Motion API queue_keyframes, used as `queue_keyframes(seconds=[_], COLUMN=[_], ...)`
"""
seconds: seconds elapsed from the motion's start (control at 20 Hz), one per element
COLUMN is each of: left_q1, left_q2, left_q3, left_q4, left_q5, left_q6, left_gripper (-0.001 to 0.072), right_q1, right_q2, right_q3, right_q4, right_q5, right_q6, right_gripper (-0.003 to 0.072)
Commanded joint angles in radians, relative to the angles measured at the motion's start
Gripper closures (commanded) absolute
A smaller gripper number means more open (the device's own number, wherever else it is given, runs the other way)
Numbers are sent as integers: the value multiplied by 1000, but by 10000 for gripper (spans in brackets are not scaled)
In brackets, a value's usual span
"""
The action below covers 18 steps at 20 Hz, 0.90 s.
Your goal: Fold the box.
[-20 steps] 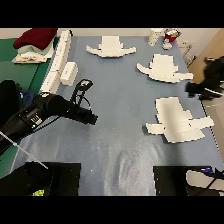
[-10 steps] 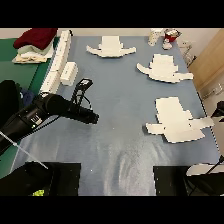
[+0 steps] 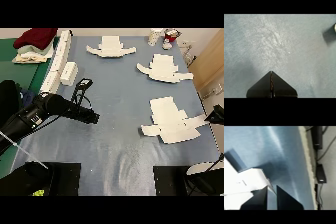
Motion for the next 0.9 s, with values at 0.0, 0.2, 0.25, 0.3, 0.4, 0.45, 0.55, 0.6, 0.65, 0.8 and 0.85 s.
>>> queue_keyframes(seconds=[0.0, 0.2, 0.25, 0.3, 0.4, 0.45, 0.55, 0.6, 0.65, 0.8, 0.85], left_q1=[0, 0, 0, 0, 0, 0, 0, 0, 0, 0, 0], left_q2=[1, 1, 1, 1, 1, 1, 1, 1, 1, 0, 1], left_q3=[0, 0, 0, 0, 0, 0, 0, 0, 0, 0, 0], left_q4=[-2, -1, -1, -1, 3, 7, 7, 7, 8, 10, 10], left_q5=[-1, 0, 0, 0, 0, 0, -4, -5, -4, 7, 7], left_q6=[0, 1, 1, 5, 13, 13, 13, 13, 13, 16, 16], left_gripper=[696, 696, 696, 696, 696, 696, 696, 696, 696, 696, 696], right_q1=[9, 92, 121, 156, 228, 266, 329, 358, 382, 438, 440], right_q2=[-6, -5, -2, 3, 33, 64, 138, 182, 225, 272, 261], right_q3=[1, 0, 0, -2, -11, -31, -95, -147, -200, -282, -278], right_q4=[172, 294, 306, 310, 311, 311, 309, 304, 295, 259, 256], right_q5=[-77, -159, -176, -182, -161, -119, -25, 31, 101, 206, 216], right_q6=[-29, 5, 34, 62, 113, 124, 153, 164, 179, 187, 188], right_gripper=[619, 684, 684, 684, 686, 686, 686, 686, 684, 350, 351])
